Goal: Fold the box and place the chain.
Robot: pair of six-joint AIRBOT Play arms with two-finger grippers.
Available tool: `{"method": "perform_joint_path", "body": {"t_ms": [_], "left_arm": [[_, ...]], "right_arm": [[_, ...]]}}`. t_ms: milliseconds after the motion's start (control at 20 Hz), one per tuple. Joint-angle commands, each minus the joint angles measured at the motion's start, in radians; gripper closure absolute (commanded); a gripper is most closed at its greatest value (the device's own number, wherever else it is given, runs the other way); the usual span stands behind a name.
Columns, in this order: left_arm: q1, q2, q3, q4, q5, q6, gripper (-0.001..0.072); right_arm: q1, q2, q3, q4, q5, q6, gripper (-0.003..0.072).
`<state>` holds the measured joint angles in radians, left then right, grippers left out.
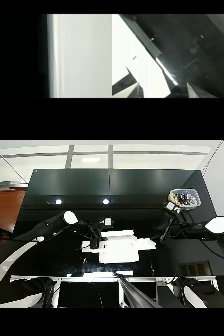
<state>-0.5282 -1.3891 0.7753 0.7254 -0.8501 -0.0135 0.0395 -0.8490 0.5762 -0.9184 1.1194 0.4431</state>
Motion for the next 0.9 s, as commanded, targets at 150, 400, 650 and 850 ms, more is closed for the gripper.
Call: {"method": "perform_joint_path", "body": {"t_ms": [150, 400, 650, 850], "left_arm": [[0.006, 0.000, -0.003, 0.006, 0.007, 0.023, 0.0678], [-0.015, -0.001, 0.008, 0.038, 0.007, -0.021, 0.0677], [-0.022, -0.002, 0.008, 0.078, 0.010, -0.072, 0.0677], [-0.022, -0.002, 0.008, 0.078, 0.009, -0.072, 0.0677]], "right_arm": [[0.142, -0.002, -0.094, 0.005, -0.106, -0.136, -0.0014], [0.260, -0.002, -0.165, 0.001, -0.217, -0.208, -0.0014], [0.360, -0.002, -0.191, -0.055, -0.309, -0.238, -0.0014], [0.360, -0.002, -0.191, -0.066, -0.280, -0.257, -0.0014]]}}
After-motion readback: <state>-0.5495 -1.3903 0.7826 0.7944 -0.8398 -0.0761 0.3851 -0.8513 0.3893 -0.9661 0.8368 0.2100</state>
